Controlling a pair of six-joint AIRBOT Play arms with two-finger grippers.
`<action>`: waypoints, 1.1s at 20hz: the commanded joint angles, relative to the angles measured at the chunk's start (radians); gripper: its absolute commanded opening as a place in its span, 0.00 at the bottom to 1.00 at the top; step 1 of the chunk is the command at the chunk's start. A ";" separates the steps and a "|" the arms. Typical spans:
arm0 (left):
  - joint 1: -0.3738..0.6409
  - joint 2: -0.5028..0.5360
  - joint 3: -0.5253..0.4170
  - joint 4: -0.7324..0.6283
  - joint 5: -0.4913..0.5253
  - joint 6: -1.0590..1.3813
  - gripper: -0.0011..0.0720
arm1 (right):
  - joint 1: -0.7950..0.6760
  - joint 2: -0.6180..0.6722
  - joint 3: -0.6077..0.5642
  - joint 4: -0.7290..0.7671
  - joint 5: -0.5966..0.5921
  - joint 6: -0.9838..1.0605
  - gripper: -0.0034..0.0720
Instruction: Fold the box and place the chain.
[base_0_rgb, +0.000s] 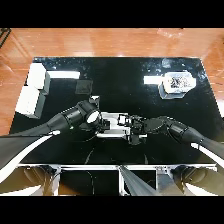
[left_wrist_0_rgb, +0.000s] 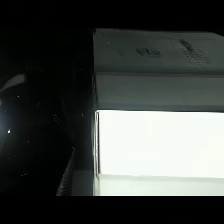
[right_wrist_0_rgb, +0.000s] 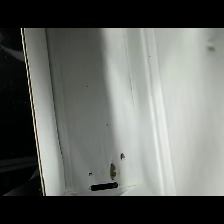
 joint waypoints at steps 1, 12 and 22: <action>-0.001 -0.007 0.001 0.000 -0.003 0.000 0.58 | 0.000 -0.001 0.000 0.000 0.000 0.000 0.08; -0.001 -0.008 0.001 -0.001 -0.008 0.000 0.35 | 0.000 -0.001 0.000 0.000 0.000 0.000 0.08; -0.001 -0.008 0.001 -0.019 -0.008 0.001 0.31 | 0.000 -0.001 0.000 0.000 0.000 0.001 0.08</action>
